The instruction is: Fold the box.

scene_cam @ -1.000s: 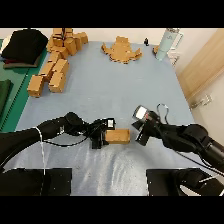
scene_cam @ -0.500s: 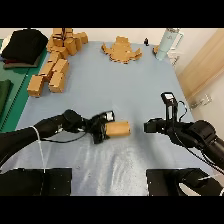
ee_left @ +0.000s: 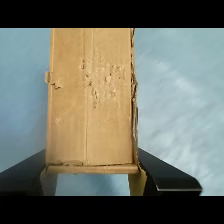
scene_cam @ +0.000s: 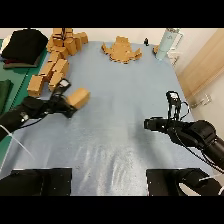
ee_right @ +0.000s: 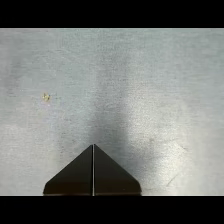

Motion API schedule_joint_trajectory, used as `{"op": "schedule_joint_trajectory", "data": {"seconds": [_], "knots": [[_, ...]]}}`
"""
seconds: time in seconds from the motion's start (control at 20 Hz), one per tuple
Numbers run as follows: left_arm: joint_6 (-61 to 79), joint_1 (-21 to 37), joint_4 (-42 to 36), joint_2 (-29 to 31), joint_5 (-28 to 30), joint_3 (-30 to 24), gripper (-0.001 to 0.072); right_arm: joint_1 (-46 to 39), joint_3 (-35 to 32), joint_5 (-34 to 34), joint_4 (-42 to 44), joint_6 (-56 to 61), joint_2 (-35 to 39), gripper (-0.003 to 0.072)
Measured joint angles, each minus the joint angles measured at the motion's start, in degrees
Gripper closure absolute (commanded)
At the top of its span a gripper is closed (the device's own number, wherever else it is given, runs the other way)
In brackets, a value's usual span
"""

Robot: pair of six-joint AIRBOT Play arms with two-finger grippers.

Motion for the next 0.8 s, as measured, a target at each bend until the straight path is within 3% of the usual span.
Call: {"op": "schedule_joint_trajectory", "data": {"seconds": [0.2, 0.35, 0.8], "knots": [[-11.6, 14.4, 9.5, -0.7, -2.1, -0.4, 0.0260, 0.0, 0.0, 1.6, 0.0, 0.3, 0.0, 0.0678], [-16.5, 20.9, 12.3, -1.1, -1.7, -0.5, 0.0260, 0.0, 0.0, 2.2, 0.0, 0.4, 0.0, 0.0678], [-20.2, 23.0, 13.9, -2.2, 4.3, -0.6, 0.0260, 0.0, 0.0, 2.6, 0.0, 0.5, 0.0, 0.0678]]}}
